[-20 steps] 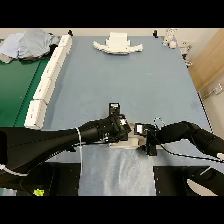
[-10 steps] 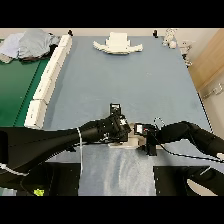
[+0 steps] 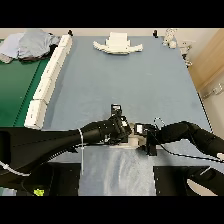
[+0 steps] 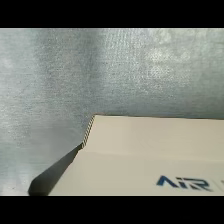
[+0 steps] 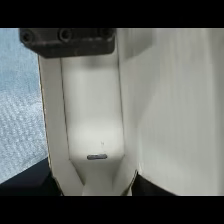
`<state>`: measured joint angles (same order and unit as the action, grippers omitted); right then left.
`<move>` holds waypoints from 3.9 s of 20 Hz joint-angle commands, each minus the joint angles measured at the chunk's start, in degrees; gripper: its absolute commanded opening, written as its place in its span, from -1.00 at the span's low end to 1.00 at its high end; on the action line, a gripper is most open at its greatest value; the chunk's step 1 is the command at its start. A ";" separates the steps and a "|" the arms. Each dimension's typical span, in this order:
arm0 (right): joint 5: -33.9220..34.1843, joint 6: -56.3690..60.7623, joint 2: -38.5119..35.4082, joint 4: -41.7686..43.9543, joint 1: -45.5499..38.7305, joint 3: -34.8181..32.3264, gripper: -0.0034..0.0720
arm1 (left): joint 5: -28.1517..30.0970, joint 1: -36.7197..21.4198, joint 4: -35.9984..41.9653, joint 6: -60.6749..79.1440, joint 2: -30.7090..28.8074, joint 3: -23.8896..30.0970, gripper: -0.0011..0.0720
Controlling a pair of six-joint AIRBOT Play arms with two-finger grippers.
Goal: Fold the box.
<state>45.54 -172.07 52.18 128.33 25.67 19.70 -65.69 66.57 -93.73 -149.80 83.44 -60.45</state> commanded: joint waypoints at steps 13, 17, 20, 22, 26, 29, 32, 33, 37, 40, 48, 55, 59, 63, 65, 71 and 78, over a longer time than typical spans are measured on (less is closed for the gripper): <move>-0.04 0.02 0.00 0.02 0.00 -0.02 0.44 | -0.50 0.24 0.46 -0.09 0.52 -0.04 0.26; -0.04 0.02 0.00 0.02 0.00 -0.02 0.44 | -3.26 0.13 0.48 0.17 0.50 -2.36 0.26; -0.04 0.02 0.00 0.02 0.00 -0.02 0.45 | -7.04 0.13 0.07 2.27 -0.50 -5.38 0.27; -0.04 0.00 0.00 0.02 0.00 -0.02 0.44 | -9.60 0.13 -1.07 2.89 -2.21 -6.71 0.27; -0.04 0.00 0.00 0.02 0.00 -0.02 0.45 | -14.86 -0.61 -1.22 3.04 -7.52 -6.82 0.69; -0.04 0.00 0.00 0.02 0.00 -0.02 0.44 | -20.55 -0.59 -2.23 4.04 -12.83 -6.82 0.67; -0.04 0.02 0.00 0.02 0.00 -0.02 0.45 | -28.57 -0.59 -5.51 11.28 -17.22 -6.80 -0.93; -0.04 0.00 0.00 0.02 0.00 -0.02 0.44 | -30.08 -0.59 -6.73 13.07 -18.01 -6.80 -0.93; -0.04 0.00 0.00 0.02 0.00 -0.02 0.44 | -20.41 -3.58 -2.49 23.71 -18.86 -6.51 -0.93; -0.04 0.00 0.00 0.02 0.00 -0.02 0.44 | -11.98 -10.47 10.38 37.75 -19.02 -4.61 -0.93; -0.04 0.00 0.00 0.02 0.00 -0.02 0.45 | -3.43 -29.59 36.24 97.04 -26.36 12.20 -0.93; -0.04 0.02 0.00 0.02 0.00 -0.02 0.44 | 13.40 -37.75 51.45 137.24 -26.95 26.58 0.83; -0.04 0.00 0.00 0.02 0.00 -0.02 0.44 | 20.50 -37.75 57.53 154.88 -26.97 31.61 0.92; -0.04 0.00 0.00 0.02 0.00 -0.02 0.44 | 21.18 -37.70 59.95 161.92 -26.64 34.86 0.93; -0.04 0.02 0.00 0.02 0.00 -0.02 0.44 | 22.08 -37.62 61.77 162.03 -25.27 35.01 0.93; -0.04 0.02 0.00 0.02 0.00 -0.02 0.44 | 26.97 -33.70 66.27 164.74 -23.04 34.97 0.93; -0.04 0.02 0.00 0.02 0.00 -0.02 0.44 | 27.12 -32.48 68.02 165.52 -21.20 34.97 0.93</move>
<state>45.58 -172.11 52.18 128.20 25.67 19.70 -38.65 33.71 -26.59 15.31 61.49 -25.47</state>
